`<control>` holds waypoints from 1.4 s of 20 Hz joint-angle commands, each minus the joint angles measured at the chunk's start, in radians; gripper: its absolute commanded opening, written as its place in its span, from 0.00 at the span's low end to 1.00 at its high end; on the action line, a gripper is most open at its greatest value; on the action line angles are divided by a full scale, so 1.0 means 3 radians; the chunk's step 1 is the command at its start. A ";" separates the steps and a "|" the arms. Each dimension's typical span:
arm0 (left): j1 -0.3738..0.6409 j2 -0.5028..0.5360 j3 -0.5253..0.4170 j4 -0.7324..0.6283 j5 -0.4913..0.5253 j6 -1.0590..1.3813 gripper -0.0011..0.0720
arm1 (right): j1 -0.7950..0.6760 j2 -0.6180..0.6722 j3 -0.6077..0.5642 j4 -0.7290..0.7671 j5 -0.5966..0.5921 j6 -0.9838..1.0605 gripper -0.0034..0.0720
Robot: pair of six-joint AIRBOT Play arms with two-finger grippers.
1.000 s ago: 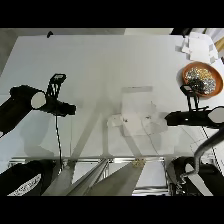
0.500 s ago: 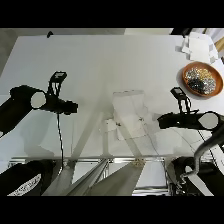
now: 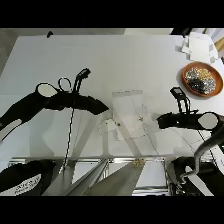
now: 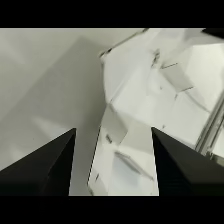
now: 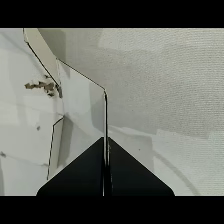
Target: Fold the box and place the chain.
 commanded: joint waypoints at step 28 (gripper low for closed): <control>-0.0699 -0.0659 0.0003 -0.0688 0.0615 0.2102 0.03 | 0.0004 0.0004 -0.0001 0.0001 0.0051 0.0001 0.06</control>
